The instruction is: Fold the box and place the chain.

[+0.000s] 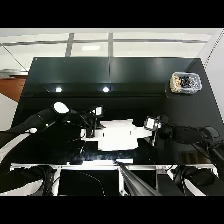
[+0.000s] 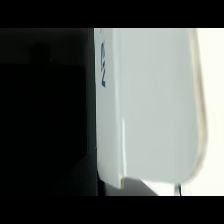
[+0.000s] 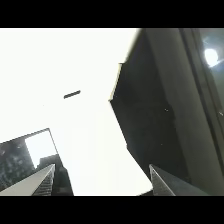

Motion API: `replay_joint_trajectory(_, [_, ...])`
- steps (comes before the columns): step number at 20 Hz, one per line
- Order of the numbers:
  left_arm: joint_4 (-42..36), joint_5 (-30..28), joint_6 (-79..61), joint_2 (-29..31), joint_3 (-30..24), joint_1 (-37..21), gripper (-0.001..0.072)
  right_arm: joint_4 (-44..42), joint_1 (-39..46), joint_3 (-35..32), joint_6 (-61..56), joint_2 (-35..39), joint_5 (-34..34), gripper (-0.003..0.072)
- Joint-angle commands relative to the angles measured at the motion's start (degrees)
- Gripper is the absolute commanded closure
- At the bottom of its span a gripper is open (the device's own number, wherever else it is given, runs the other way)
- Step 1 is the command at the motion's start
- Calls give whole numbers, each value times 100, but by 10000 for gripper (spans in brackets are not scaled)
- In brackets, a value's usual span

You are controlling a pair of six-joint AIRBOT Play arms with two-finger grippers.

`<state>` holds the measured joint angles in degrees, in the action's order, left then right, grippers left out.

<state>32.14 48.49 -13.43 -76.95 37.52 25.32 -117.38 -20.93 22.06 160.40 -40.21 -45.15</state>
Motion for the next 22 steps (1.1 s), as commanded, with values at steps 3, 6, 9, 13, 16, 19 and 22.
replay_joint_trajectory(3, [20, -4, -9, -15, 4, 0, 679, -247, -173, -175, 385, -203, -7, -20])
replay_joint_trajectory(6, [17, 2, -7, -15, 4, 2, 679, -452, -219, -177, 876, -511, -9, -20])
replay_joint_trajectory(9, [15, 9, -4, -15, 4, 0, 679, -575, -455, -177, 1082, -901, 46, -20])
replay_joint_trajectory(13, [15, 13, 7, -15, 4, 0, 679, -654, -1062, -177, 1082, -1115, 345, -19])
replay_joint_trajectory(16, [13, 24, 20, -15, 4, 2, 679, -835, -1281, -177, 1080, -1115, 728, -20])
replay_joint_trajectory(19, [13, 28, 37, -15, 4, 2, 679, -905, -1276, -164, 929, -1113, 785, -20])
replay_joint_trajectory(22, [13, 44, 37, -15, 4, 2, 679, -743, -1276, 90, 341, -1097, 695, -20])
